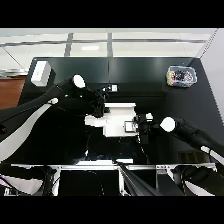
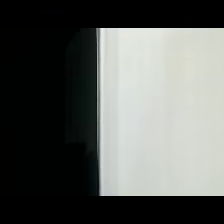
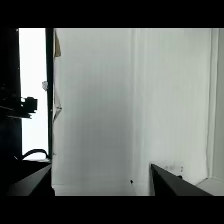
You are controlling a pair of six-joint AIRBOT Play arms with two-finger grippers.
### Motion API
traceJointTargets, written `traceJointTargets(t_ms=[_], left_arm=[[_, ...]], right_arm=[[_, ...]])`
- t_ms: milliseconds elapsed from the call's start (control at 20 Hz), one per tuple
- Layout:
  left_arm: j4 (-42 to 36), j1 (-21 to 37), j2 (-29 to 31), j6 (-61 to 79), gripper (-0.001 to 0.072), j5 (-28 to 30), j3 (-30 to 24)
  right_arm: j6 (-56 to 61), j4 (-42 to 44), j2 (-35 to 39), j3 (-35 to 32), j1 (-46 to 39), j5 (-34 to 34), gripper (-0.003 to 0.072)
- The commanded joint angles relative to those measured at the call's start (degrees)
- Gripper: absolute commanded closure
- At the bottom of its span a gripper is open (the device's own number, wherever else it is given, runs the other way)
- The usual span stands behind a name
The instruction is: Fold the box and place the chain.
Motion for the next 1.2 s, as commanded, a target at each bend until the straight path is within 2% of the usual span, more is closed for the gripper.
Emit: traceJointTargets(t_ms=[0, 200, 550, 750, 800, 1000, 1150], left_arm=[[0.0, 0.0, 0.0, -0.3, 0.0685, -0.2, 0.1], [0.0, 0.0, 0.0, -0.3, 0.0685, -0.2, 0.1], [0.0, 0.0, 0.0, -0.3, 0.0685, -0.2, 0.1], [-0.4, 0.0, 0.0, -0.3, 0.0685, -0.2, 0.1], [-0.4, 0.0, 0.0, -0.3, 0.0685, -0.2, 0.1], [-0.4, 0.0, 0.0, -0.2, 0.0685, -1.0, 0.1], [-0.4, 0.0, 0.0, -0.2, 0.0685, -1.7, 0.1]], right_arm=[[0.6, 0.0, 1.6, 0.9, -0.6, -1.3, -0.0020], [1.0, 0.4, 4.4, 2.5, -4.5, -0.5, -0.0021], [0.9, 5.4, 4.4, 4.0, -5.5, -1.7, -0.0021], [-1.8, 9.4, 3.8, 4.0, -9.2, -1.5, -0.0021], [-2.6, 10.5, 3.8, 4.0, -10.3, -1.2, -0.0021], [-15.6, 24.2, 1.8, 4.0, -13.3, 3.9, -0.0021], [-16.0, 24.7, -1.0, 4.0, -13.9, 4.2, -0.0021]])
